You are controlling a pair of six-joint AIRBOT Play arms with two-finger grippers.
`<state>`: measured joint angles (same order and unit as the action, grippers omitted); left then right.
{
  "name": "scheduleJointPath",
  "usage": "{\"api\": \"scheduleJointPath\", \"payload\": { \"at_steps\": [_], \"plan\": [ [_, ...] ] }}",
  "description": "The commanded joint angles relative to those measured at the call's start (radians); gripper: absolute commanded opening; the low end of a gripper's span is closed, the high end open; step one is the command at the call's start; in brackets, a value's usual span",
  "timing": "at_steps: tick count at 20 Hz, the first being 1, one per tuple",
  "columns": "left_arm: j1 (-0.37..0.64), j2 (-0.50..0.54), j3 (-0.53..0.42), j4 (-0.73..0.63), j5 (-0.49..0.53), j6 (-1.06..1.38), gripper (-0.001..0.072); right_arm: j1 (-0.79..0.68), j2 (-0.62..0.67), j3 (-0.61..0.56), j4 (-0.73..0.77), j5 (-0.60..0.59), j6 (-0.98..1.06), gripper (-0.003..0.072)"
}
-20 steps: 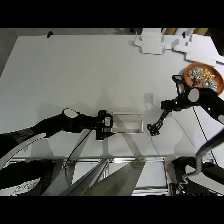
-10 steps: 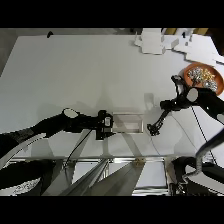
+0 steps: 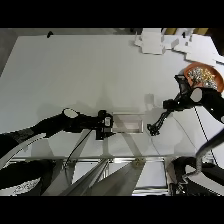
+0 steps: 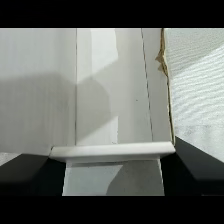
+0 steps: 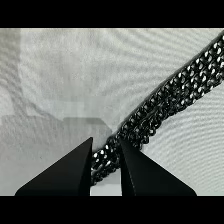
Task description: Fold the box and place the chain.
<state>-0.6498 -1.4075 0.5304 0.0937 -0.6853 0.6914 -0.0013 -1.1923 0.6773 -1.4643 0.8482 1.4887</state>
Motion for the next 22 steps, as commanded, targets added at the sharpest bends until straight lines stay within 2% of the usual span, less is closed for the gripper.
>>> {"api": "scheduleJointPath", "payload": {
  "at_steps": [1,15,17,18,22],
  "plan": [
    [0.000,0.000,0.000,0.000,0.000,0.000,0.0011,-0.002,0.004,0.001,-0.011,0.004,0.000,0.0180],
    [0.000,0.000,0.000,0.000,0.000,0.000,0.0011,-0.002,-0.053,0.001,-0.016,0.008,0.008,0.0177],
    [0.000,0.000,0.000,0.000,0.000,0.000,0.0011,-0.002,-0.056,0.001,-0.013,0.007,0.007,0.0108],
    [0.000,0.000,0.000,0.000,0.000,0.000,0.0011,-0.002,-0.054,0.001,-0.013,0.008,0.007,0.0018],
    [0.000,0.000,0.000,0.000,0.000,0.000,0.0011,-0.002,0.049,0.001,-0.014,0.008,0.003,0.0019]
  ]
}}
